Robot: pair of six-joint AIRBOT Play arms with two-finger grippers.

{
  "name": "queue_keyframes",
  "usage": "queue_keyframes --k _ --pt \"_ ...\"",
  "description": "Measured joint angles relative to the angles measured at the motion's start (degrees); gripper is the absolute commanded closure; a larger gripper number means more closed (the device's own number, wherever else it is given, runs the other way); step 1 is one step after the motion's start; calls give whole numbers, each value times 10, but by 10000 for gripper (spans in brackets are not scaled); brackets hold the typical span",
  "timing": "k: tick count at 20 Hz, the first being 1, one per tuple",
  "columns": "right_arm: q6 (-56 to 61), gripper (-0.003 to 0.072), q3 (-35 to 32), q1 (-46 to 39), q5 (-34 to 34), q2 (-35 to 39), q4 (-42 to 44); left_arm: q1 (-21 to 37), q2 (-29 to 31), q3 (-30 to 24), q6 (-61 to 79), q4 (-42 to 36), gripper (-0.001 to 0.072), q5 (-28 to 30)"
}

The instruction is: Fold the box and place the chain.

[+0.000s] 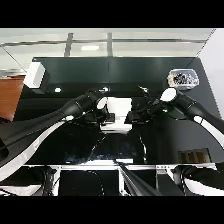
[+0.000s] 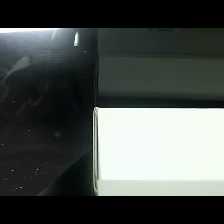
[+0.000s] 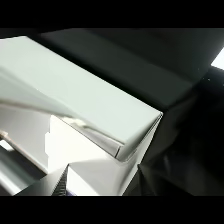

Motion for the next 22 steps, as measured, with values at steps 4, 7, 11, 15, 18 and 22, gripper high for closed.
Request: queue_keyframes --k 4,7,11,15,18,22 --pt "89 206 16 42 -30 0 -87 0 0 0 -1 0 681 2" --pt "136 206 23 60 -43 0 -126 0 0 0 -1 -1 681 3" --pt "208 206 29 72 -53 -1 -183 0 0 0 0 -2 681 3" --pt "291 206 49 98 -43 -6 -249 0 0 0 0 -2 681 1" --pt "351 206 82 129 -26 -22 -304 0 0 0 0 -1 681 1" --pt "434 206 118 169 17 -44 -388 0 0 0 0 0 681 1"
